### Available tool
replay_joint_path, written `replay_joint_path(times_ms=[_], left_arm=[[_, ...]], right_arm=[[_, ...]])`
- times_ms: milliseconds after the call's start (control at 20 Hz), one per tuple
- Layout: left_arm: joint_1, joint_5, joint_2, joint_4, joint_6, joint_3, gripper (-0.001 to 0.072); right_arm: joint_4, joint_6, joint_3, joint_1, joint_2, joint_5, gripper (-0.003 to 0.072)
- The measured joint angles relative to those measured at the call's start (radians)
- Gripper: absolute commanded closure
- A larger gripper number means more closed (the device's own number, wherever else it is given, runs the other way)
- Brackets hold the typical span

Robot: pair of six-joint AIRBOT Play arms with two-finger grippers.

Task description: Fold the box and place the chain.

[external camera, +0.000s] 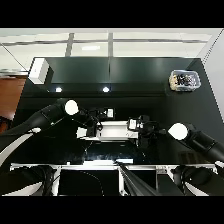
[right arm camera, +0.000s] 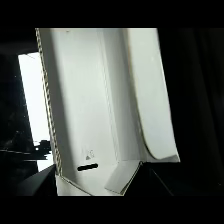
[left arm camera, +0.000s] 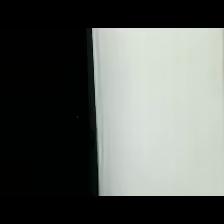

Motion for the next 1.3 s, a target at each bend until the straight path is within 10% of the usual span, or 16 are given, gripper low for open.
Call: replay_joint_path(times_ms=[1300], left_arm=[[0.000, 0.003, 0.000, 0.000, 0.003, 0.001, 0.0683]], right_arm=[[0.237, -0.418, 0.000, -0.067, -0.223, 0.025, -0.0007]])
